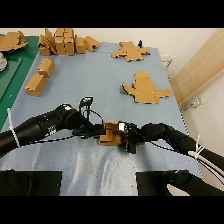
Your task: Fold the box.
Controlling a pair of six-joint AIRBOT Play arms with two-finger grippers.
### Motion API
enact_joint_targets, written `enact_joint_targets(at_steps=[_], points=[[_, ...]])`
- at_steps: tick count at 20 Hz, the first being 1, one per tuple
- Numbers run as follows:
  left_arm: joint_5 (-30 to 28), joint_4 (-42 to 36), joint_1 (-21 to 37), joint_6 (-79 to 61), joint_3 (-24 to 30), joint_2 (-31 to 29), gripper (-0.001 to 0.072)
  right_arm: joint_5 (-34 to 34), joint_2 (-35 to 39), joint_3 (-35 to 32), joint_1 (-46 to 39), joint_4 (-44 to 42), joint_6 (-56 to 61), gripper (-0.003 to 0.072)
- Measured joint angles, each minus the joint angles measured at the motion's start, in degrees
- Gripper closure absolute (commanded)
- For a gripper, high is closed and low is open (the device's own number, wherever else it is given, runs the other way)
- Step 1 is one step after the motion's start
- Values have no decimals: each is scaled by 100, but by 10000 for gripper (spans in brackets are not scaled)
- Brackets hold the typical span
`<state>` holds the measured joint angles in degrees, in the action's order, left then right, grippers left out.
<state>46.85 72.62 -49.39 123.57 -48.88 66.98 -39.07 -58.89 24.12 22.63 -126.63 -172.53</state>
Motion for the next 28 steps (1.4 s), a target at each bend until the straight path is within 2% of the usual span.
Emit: enact_joint_targets(at_steps=[17,28], points=[[155,-44,-13,39,-17,-70,329,0,0,0,0,0,0,191],[35,-129,-39,-72,-74,-26,328,0,0,0,2,0,-2,191]])
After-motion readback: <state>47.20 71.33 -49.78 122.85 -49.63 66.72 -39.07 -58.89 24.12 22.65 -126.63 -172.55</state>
